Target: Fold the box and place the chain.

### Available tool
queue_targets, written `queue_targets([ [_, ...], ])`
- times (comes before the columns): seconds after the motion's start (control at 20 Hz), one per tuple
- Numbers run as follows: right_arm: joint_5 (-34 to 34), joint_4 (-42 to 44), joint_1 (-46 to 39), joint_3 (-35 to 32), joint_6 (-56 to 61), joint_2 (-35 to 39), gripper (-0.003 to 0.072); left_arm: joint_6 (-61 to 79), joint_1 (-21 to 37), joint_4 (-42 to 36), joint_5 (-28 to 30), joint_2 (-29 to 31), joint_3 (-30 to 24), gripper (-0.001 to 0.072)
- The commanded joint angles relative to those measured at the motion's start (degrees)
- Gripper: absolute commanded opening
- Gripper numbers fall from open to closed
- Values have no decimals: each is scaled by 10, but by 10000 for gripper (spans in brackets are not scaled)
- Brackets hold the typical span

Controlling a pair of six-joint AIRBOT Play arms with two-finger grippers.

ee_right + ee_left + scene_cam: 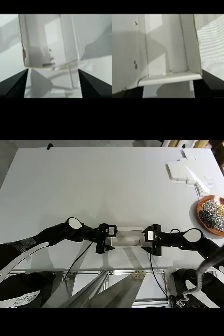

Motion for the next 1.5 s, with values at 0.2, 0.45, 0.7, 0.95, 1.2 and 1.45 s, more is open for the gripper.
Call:
queue_targets([
  [0.2, 121, -221, 0, 0, 217, 183, 661, 0, 0, -1, 3, 0, 0, 271],
  [0.45, 125, -92, 0, 0, 225, 263, 586, 0, 0, -1, 3, 0, 0, 271],
  [0.7, 96, 106, 1, 0, 187, 259, 17, 0, 0, -1, 3, 0, 0, 271],
  [0.95, -36, 265, 25, 11, 120, 120, 17, 0, 0, -1, 3, 0, 0, 271],
  [1.2, -101, 227, 33, 102, 206, -89, 17, 0, 0, -1, 3, 0, 0, 271],
  [1.45, -102, 66, 33, 126, 341, -147, 17, 0, 0, -1, 3, 0, 0, 271],
])
